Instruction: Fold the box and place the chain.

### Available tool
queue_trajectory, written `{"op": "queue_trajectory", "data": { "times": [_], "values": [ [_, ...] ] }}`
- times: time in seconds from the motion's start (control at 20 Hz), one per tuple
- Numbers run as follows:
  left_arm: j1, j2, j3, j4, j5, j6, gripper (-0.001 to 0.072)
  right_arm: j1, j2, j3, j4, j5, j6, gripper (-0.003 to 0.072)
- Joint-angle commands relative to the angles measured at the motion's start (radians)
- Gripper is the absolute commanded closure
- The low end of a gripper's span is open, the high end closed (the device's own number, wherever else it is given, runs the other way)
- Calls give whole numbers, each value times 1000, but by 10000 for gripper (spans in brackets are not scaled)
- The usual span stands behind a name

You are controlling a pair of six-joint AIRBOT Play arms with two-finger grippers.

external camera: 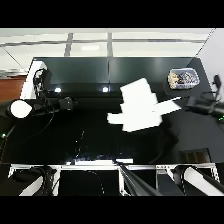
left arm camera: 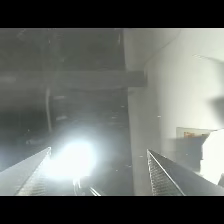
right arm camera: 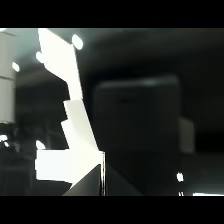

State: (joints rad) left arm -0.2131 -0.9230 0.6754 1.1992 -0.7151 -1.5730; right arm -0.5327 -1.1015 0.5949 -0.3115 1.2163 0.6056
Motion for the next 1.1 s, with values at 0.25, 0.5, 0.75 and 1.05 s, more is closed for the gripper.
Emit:
{"op": "queue_trajectory", "data": {
  "times": [0.25, 0.5, 0.75, 1.05],
  "values": [
    [-18, -249, 68, -459, -43, 262, 19, 556, 184, -314, 262, -496, -113, 674],
    [144, -494, 96, -841, -334, 556, 18, 651, 184, -314, 262, -547, -112, 674],
    [53, -686, 202, -829, -525, 701, 17, 671, 184, -314, 263, -543, -108, 674],
    [29, -792, 295, -761, -726, 850, 50, 671, 184, -314, 263, -521, -105, 674]
  ]
}}
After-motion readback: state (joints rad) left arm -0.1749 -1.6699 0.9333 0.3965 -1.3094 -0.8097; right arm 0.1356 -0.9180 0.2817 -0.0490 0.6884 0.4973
